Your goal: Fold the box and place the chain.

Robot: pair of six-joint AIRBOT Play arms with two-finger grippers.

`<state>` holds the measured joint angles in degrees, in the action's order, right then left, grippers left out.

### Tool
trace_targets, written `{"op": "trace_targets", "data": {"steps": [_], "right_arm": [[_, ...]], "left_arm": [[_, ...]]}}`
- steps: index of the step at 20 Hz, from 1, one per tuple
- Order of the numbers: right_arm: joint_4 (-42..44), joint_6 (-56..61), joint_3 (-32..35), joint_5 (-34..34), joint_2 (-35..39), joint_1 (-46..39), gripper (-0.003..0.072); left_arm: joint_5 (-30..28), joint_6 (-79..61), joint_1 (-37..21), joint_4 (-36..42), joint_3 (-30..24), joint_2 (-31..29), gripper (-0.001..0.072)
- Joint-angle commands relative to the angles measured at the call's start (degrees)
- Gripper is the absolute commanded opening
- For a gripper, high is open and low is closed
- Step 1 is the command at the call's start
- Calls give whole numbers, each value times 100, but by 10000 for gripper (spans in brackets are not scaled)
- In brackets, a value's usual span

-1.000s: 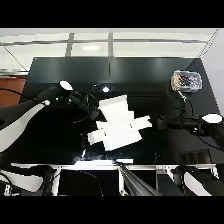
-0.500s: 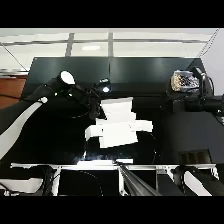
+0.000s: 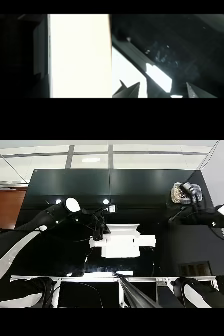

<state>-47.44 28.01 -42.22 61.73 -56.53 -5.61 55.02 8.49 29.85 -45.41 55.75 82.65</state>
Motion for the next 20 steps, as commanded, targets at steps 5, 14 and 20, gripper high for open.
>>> {"op": "trace_targets", "data": {"steps": [5, 14, 20], "right_arm": [[-341, -1521, 868, -861, -11, 1290, 669], [-380, -1670, 1394, -1064, -17, 1932, 669], [-354, -2225, 1615, -1425, -44, 2444, 669]], "left_arm": [[-901, -358, 7, -59, -118, 179, 27], [-616, -358, 7, -59, -116, 374, 28], [-623, -361, 7, -59, -116, 374, 28]]}}
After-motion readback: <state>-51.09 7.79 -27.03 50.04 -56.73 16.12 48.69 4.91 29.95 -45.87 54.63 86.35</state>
